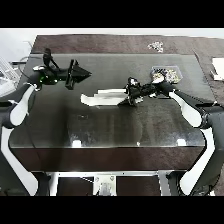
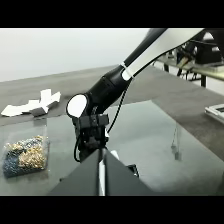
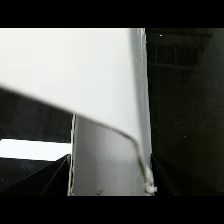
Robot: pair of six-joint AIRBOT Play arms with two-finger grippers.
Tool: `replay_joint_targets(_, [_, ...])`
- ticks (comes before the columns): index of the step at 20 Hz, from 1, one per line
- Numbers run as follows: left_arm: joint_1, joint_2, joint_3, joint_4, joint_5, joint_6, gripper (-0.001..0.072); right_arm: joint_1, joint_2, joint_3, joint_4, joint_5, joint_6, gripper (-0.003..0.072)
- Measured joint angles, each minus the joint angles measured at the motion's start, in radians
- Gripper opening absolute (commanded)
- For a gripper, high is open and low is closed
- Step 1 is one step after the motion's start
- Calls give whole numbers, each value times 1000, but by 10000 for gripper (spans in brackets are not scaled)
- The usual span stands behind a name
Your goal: Fold the box and place the chain.
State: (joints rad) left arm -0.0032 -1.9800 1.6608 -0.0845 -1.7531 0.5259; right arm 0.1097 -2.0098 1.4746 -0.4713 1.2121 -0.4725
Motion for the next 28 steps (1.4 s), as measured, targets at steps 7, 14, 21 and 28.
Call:
replay_joint_targets(7, [-11,249,7,208,175,-98,14,0,0,0,0,1,0,476])
replay_joint_targets(14, [-123,485,-64,509,340,-211,14,0,0,0,-1,1,0,476])
replay_joint_targets(21, [-245,685,-431,620,657,-222,15,0,0,0,-1,1,0,476])
replay_joint_targets(28, [-296,708,-677,586,787,-221,17,0,0,0,-1,1,0,476])
